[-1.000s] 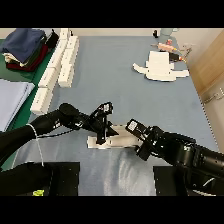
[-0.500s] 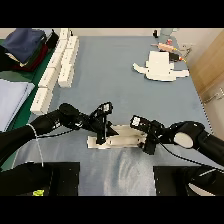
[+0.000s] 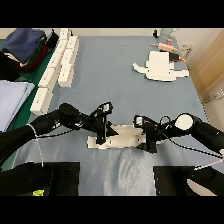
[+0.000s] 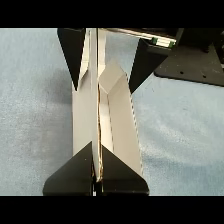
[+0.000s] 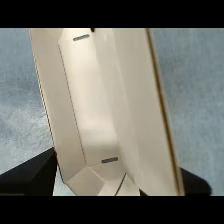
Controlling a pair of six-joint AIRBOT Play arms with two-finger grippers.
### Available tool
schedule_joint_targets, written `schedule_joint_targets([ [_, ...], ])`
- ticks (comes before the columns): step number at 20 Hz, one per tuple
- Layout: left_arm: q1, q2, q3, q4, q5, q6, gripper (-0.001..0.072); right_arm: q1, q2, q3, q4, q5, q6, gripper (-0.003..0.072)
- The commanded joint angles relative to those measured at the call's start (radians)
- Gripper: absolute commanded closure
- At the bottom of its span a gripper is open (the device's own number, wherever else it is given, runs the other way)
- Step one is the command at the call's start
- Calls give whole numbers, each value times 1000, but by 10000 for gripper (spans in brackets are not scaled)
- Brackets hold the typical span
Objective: Fold the box.
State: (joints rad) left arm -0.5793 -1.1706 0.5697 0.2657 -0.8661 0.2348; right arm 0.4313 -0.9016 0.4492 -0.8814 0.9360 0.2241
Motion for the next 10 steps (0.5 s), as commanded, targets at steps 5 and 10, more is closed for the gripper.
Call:
schedule_joint_targets([
  [5,-1,0,1,0,0,0,694,-10,-9,0,13,-40,-23,-34],
  [10,-1,0,1,0,0,0,694,-10,-14,0,-93,-18,14,-34],
])
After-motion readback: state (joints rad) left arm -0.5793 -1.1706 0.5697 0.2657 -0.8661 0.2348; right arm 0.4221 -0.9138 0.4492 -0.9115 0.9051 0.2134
